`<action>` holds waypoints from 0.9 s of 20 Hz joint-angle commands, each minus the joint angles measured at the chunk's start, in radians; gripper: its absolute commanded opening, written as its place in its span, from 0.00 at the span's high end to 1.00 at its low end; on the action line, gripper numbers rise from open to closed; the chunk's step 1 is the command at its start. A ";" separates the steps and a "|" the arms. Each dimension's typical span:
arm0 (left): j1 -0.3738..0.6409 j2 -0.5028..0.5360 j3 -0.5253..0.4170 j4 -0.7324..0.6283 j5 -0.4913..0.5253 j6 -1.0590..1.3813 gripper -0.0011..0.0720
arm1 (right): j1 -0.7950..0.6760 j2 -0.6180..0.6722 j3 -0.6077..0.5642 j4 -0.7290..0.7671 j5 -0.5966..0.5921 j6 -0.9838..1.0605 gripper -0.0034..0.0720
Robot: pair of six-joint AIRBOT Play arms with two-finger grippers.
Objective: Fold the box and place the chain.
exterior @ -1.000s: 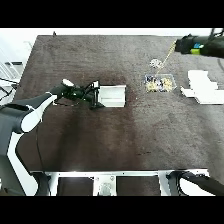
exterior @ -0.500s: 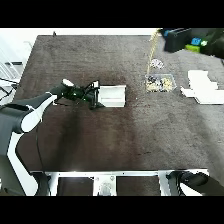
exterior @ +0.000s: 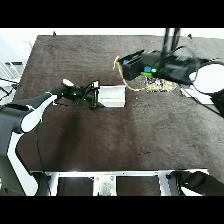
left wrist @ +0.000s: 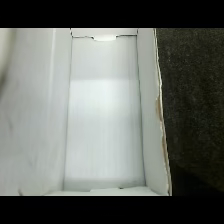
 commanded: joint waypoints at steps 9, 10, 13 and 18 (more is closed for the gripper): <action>0.000 0.000 0.001 0.000 0.000 0.000 0.90 | 0.014 -0.225 -0.106 0.104 -0.116 -0.010 0.94; 0.000 0.000 0.001 0.000 0.000 0.000 0.90 | 0.014 -0.245 -0.117 0.105 -0.129 -0.017 0.94; 0.000 0.000 0.001 0.000 0.000 0.000 0.90 | 0.014 -0.299 -0.152 0.106 -0.145 -0.017 0.94; 0.000 0.000 0.001 0.000 0.000 0.000 0.90 | -0.001 -0.380 -0.185 0.075 -0.229 -0.024 0.94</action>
